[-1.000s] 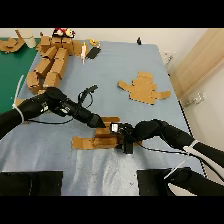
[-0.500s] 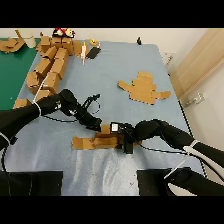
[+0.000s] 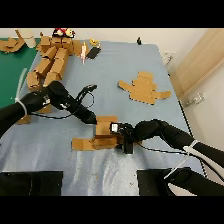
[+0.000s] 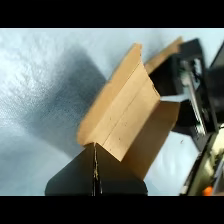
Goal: Fold the box.
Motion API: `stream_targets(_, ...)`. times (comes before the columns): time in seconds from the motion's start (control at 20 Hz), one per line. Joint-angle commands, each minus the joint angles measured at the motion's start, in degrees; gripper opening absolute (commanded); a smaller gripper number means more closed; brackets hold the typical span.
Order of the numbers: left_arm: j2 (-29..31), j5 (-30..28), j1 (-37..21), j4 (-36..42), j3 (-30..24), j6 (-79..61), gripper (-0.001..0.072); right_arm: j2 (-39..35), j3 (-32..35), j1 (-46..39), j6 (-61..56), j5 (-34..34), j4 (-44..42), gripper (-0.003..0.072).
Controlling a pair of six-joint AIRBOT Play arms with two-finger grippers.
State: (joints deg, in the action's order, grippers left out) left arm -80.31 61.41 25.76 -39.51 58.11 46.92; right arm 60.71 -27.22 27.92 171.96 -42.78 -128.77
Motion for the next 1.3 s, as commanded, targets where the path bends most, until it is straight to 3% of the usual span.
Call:
stream_targets(0.0,9.3,1.9,-1.0,-5.3,-1.9,-12.8,0.0009,0.0,0.0,0.1,0.0,0.1,0.0,0.0546)
stream_targets(0.2,19.2,-0.8,3.1,-15.1,-10.2,-19.2,0.0011,0.0,0.0,0.0,0.0,0.0,0.0,0.0546)
stream_targets(0.3,20.4,-1.7,6.8,-16.2,-15.0,-26.6,0.0014,0.0,0.0,0.0,0.0,0.1,0.0,0.0546)
stream_targets(0.35,20.0,-3.0,8.4,-16.7,-16.7,-28.9,0.0204,0.0,0.0,0.0,0.0,0.1,0.0,0.0546)
stream_targets(0.4,19.6,-6.2,10.0,-17.3,-18.2,-29.7,0.0583,0.0,0.0,0.0,0.0,0.1,0.0,0.0546)
stream_targets(0.45,19.1,-9.2,11.3,-17.6,-19.0,-29.3,0.0689,0.0,0.0,0.0,0.0,0.1,0.0,0.0546)
stream_targets(0.6,18.0,-11.4,12.9,-17.3,-19.0,-29.4,0.0687,0.0,0.0,0.0,0.0,0.1,0.0,0.0546)
stream_targets(0.65,17.7,-11.6,12.9,-16.8,-19.0,-29.3,0.0621,0.0,0.0,0.0,0.0,0.1,0.0,0.0546)
stream_targets(0.7,17.6,-11.5,12.9,-16.7,-19.0,-29.1,0.0474,0.0,0.0,0.0,0.0,0.1,0.0,0.0546)
stream_targets(0.75,17.4,-11.5,12.9,-16.6,-19.0,-28.7,0.0396,0.0,0.0,0.0,0.0,0.0,0.0,0.0546)
stream_targets(1.05,17.4,-12.0,13.0,-11.0,-19.0,-27.4,0.0399,0.0,0.0,0.0,0.0,0.1,0.0,0.0546)
stream_targets(1.25,17.6,-7.4,11.3,-11.5,-19.0,-17.2,0.0397,0.0,0.0,0.0,0.0,0.1,0.0,0.0546)
